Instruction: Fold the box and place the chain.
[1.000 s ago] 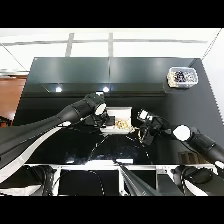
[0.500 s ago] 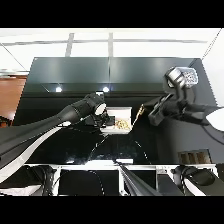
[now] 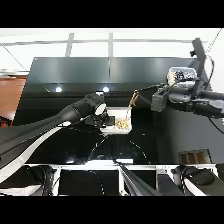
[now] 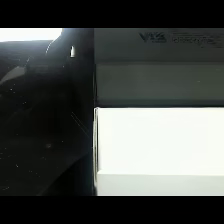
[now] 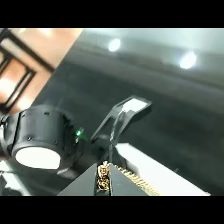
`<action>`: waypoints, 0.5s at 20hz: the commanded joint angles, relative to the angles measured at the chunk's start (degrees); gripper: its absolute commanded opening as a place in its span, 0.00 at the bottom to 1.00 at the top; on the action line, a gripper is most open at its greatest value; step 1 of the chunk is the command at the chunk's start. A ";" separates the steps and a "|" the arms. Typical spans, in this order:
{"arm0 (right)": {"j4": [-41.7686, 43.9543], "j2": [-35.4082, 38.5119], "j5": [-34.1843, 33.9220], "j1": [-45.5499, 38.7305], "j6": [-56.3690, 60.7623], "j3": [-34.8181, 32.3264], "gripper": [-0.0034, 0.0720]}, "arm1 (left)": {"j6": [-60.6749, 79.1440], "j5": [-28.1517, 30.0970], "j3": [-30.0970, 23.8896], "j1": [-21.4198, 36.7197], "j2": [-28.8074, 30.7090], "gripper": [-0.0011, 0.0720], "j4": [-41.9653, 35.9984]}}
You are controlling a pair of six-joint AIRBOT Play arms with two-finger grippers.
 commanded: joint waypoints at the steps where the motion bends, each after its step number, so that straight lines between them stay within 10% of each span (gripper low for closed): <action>1: -1.57 -3.96 1.84 3.34 0.61 0.24 0.06 | 0.00 0.02 0.02 0.04 0.04 0.05 0.00; 6: -11.45 -12.63 5.75 8.22 3.28 -1.33 0.08 | 0.00 -0.02 0.02 0.04 0.04 0.05 0.00; 8: -18.78 -12.85 6.69 7.50 7.32 -1.31 0.43 | 0.02 -0.07 0.02 0.04 0.04 0.05 0.02; 10: -22.12 -11.32 10.62 3.48 8.22 -1.01 0.45 | 0.02 -0.04 0.02 0.04 0.04 0.05 0.02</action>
